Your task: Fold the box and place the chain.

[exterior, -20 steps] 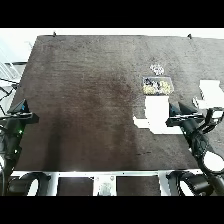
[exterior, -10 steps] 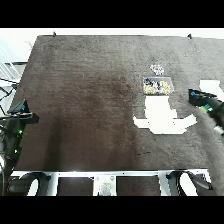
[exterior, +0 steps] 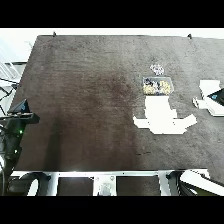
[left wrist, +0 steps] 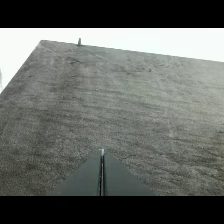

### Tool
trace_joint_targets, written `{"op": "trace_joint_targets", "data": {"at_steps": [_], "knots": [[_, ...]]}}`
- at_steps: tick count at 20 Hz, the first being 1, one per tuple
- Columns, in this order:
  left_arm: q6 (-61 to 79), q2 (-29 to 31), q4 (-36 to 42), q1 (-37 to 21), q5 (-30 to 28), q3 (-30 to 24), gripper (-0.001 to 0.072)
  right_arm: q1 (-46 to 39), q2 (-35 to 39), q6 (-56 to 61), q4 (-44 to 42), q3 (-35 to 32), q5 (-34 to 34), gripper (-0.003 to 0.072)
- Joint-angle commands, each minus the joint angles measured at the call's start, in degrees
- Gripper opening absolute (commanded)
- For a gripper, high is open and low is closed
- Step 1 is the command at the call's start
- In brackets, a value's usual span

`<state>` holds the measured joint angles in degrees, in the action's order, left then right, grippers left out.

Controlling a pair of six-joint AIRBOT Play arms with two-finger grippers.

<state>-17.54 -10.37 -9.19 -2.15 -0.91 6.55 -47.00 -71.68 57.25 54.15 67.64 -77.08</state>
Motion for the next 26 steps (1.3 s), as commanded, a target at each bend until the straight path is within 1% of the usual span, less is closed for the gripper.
{"op": "trace_joint_targets", "data": {"at_steps": [1,5,8,11,16,20,22,24,26], "knots": [[0.0,-0.02,0.0,0.02,0.04,-0.02,0.0021,-0.42,-7.56,0.61,5.95,4.98,-7.87,0.0476],[0.0,-0.02,0.0,0.02,0.04,-0.02,0.0021,-0.22,-12.81,-0.28,6.97,4.94,-12.57,0.0476],[0.02,-0.02,0.0,0.02,0.0,-0.02,0.0021,0.9,-14.86,-0.61,7.28,4.61,-14.32,0.0476],[0.0,-0.02,0.0,0.02,0.0,-0.02,0.0021,2.45,-16.37,-0.92,11.08,4.33,-13.05,0.0476],[0.0,-0.02,0.0,0.02,0.02,-0.02,0.0021,3.45,-18.82,-0.92,11.52,4.31,-12.24,0.0476],[0.0,-0.02,0.0,0.02,0.02,-0.02,0.0021,4.46,-19.93,-0.96,11.58,4.13,-9.38,0.0477],[0.0,-0.02,0.0,0.02,0.04,-0.02,0.0021,4.68,-19.98,-0.9,11.63,4.15,-9.62,0.0477],[0.0,-0.02,0.0,0.02,0.04,-0.02,0.0021,4.76,-20.11,-0.92,11.82,3.26,-9.46,0.0476],[0.0,-0.02,0.0,0.02,0.07,-0.02,0.0021,4.79,-20.5,-0.92,12.41,1.62,-7.3,0.0477]]}}
